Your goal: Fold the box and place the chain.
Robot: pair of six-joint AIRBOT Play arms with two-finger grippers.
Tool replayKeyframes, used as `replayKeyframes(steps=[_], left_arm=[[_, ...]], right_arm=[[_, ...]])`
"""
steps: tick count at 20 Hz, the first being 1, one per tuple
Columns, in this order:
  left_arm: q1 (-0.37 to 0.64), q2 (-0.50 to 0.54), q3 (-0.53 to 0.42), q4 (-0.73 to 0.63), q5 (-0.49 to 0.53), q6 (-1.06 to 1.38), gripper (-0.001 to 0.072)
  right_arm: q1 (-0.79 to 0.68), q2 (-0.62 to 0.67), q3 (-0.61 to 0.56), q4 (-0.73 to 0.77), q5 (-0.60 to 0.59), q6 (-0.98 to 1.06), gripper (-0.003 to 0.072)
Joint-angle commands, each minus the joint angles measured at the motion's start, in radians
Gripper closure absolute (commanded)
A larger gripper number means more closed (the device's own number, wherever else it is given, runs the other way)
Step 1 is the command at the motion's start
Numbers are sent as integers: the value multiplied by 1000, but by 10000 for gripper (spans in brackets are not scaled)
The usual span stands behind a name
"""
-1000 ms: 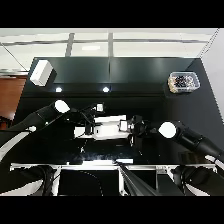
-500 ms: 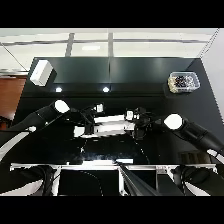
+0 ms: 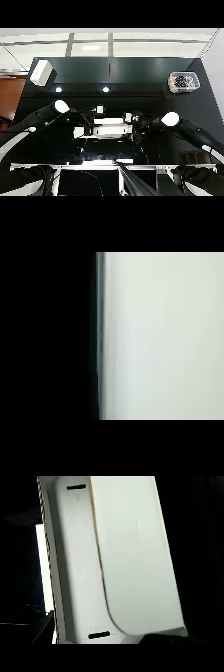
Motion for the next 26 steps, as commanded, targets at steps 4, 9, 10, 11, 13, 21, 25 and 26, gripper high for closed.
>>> replayKeyframes(steps=[4, 9, 10, 11, 13, 21, 25, 26], left_arm=[[-5, 0, 0, 4, -22, -9, 679], [-5, 0, 0, 4, -16, -9, 679], [-5, 0, 0, 4, -16, -9, 680], [-5, 0, 0, 4, -16, -9, 680], [-5, 0, 0, 4, -16, -9, 679], [-5, 0, 0, 4, -16, -9, 680], [-5, 0, 0, 4, -16, -9, 680], [-5, 0, 0, 4, -16, -9, 679]], right_arm=[[0, -58, -18, 14, 43, -24, -6], [5, -97, -24, 14, 33, -61, -6], [5, -107, -24, 14, 33, -70, -5], [5, -112, -24, 11, 31, -71, -5], [5, -112, -24, 11, 27, -69, -5], [55, -115, -24, -53, -42, -2, -5], [56, -115, -24, -54, -51, 6, -4], [56, -115, -24, -54, -50, 5, 19]])
